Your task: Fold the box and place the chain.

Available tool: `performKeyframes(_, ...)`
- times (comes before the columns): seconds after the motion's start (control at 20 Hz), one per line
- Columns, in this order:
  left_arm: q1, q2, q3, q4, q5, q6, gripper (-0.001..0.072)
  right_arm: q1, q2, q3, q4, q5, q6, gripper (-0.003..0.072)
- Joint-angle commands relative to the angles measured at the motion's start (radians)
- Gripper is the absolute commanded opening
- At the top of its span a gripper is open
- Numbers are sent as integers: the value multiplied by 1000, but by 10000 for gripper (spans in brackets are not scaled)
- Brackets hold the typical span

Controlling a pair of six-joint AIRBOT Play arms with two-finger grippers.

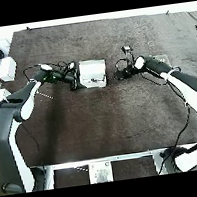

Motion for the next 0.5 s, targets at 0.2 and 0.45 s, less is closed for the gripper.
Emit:
performKeyframes(0.2,1,0,0,0,0,0,272,0,-24,9,-21,0,-2,150)
performKeyframes(0.45,1,1,0,0,0,0,273,5,17,9,-29,1,-6,-17)
